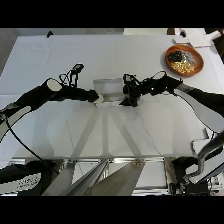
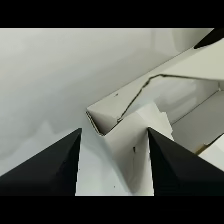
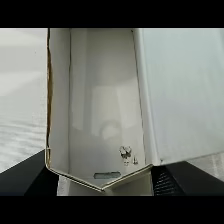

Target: Fold the box and place the chain.

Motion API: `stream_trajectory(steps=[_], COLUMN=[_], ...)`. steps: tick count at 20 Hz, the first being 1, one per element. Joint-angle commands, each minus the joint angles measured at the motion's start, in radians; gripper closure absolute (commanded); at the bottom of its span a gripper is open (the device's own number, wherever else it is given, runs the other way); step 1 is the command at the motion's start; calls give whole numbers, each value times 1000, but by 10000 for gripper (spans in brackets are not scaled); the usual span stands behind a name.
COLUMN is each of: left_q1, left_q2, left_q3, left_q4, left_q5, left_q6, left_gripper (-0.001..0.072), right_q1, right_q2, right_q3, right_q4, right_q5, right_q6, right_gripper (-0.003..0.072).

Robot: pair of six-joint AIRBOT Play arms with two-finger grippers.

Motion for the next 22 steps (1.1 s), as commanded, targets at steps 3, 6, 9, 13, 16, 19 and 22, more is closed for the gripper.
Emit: stream_trajectory(steps=[3,6,9,13,16,19,22], left_q1=[0,-13,-45,-90,-98,-103,-109], left_q2=[-1,-11,-51,-113,-112,-113,-125], left_q3=[11,56,109,175,231,268,286], left_q4=[61,103,187,224,247,334,356], left_q5=[-13,-60,-114,-179,-200,-248,-277], left_q6=[-11,-37,-143,-257,-298,-394,-473], left_gripper=[273,275,274,271,273,274,274], right_q1=[0,0,0,0,0,0,0], right_q2=[0,0,0,0,0,0,0], right_q3=[0,0,0,0,0,0,0], right_q4=[-2,-2,-2,-2,-2,-2,-2], right_q5=[-1,-1,-1,-1,-1,-1,-1], right_q6=[0,0,0,0,0,0,0], right_gripper=[166,166,166,166,166,166,166])
